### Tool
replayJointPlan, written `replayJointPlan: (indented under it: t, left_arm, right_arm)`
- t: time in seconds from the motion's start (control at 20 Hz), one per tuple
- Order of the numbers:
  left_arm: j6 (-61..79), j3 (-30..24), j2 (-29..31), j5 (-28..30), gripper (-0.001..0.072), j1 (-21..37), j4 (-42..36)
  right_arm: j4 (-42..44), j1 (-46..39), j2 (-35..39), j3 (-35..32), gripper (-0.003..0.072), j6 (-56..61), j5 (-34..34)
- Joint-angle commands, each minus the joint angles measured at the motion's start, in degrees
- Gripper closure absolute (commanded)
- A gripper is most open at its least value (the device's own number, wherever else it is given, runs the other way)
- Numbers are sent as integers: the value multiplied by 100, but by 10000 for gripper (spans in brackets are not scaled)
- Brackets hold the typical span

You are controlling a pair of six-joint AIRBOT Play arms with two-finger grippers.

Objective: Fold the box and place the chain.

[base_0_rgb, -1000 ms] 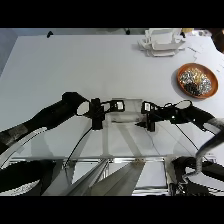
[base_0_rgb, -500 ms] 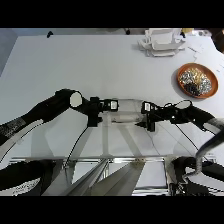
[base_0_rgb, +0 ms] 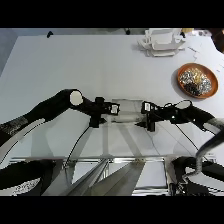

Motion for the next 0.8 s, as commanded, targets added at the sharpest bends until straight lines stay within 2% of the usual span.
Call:
replayJointPlan:
  t: [0.0, 0.15, 0.2, 0.3, 0.75]
  left_arm:
    - [79, -2, -96, -9, 379, -151, -127]
    - [83, -2, -109, 146, 402, -208, -278]
    - [81, -2, -109, 284, 456, -208, -302]
    - [79, -2, -111, 470, 509, -210, -374]
    - [79, -2, -210, 680, 502, -428, -776]
  right_arm:
    - [0, 0, 4, -2, 207, 2, 2]
    - [0, 0, 4, -2, 207, 2, 2]
    - [2, 0, 2, -2, 207, 2, 2]
    - [0, 0, 4, -2, 207, 0, 2]
    - [0, 0, 4, -2, 207, 2, 2]
